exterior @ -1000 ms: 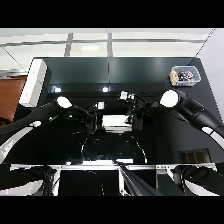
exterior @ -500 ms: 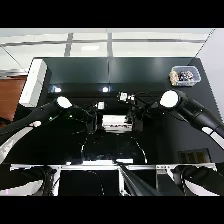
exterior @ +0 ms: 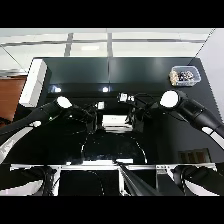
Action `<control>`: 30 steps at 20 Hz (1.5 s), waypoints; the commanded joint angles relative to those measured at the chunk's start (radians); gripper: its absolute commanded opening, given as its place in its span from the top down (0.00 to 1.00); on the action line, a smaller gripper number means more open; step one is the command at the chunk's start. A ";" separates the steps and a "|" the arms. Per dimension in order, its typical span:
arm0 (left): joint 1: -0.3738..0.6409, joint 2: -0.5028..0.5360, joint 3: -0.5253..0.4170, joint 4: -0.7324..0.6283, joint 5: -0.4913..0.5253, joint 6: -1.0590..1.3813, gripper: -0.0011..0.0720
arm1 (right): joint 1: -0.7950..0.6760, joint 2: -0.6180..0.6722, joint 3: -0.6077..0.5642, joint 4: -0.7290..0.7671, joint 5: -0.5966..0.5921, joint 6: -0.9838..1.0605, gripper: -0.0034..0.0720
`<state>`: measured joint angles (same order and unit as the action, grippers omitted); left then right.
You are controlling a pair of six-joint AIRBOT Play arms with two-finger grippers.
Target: Fold the box and place the chain.
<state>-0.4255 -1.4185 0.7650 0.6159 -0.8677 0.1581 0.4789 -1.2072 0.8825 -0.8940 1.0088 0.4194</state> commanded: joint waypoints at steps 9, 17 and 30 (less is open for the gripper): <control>0.000 -0.001 0.000 0.000 0.000 0.002 0.59 | 0.001 -0.001 0.000 -0.001 -0.002 0.022 0.76; 0.000 -0.001 0.000 0.000 0.000 0.002 0.59 | 0.001 -0.001 -0.045 0.003 0.005 0.038 0.76; 0.000 0.000 0.000 0.001 -0.003 0.002 0.59 | -0.118 0.130 -0.069 0.091 0.180 0.631 0.93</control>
<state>-0.4252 -1.4185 0.7650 0.6163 -0.8700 0.1593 0.3885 -1.0931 0.8364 -0.8776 1.1275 0.8692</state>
